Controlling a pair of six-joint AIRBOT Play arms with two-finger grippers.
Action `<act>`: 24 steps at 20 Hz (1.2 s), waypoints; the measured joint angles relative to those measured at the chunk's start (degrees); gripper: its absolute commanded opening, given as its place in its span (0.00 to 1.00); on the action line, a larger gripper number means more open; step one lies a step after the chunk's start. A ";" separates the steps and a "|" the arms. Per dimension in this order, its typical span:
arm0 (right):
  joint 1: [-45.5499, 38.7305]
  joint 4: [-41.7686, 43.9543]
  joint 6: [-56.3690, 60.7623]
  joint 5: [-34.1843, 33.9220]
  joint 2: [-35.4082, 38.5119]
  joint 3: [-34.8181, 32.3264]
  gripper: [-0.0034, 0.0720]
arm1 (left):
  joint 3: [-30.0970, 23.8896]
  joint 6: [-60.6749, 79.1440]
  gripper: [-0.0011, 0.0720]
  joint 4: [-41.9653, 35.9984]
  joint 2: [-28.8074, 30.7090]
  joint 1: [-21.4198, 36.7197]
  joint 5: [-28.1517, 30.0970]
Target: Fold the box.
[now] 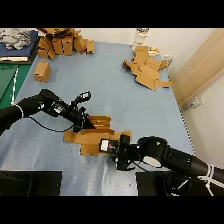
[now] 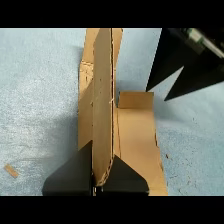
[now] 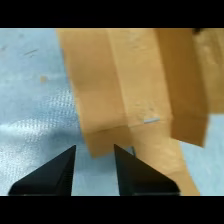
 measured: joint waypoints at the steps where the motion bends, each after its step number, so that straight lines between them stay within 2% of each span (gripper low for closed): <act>1: 0.72 0.22 -0.92 -0.79 -1.40 0.00 0.59 | 0.02 0.02 0.03 0.00 0.00 0.00 0.00; 8: 2.27 0.28 -3.32 -7.13 -5.88 0.02 0.59 | 0.00 0.02 0.03 0.02 0.00 0.00 -0.02; 18: 2.43 -4.15 -2.16 -9.62 -9.57 0.31 0.59 | 0.02 0.00 0.03 0.00 0.00 0.00 -0.09; 24: 2.38 -5.11 -0.17 -10.29 -7.91 0.61 0.59 | 0.02 0.00 0.03 -0.11 0.00 0.00 -0.02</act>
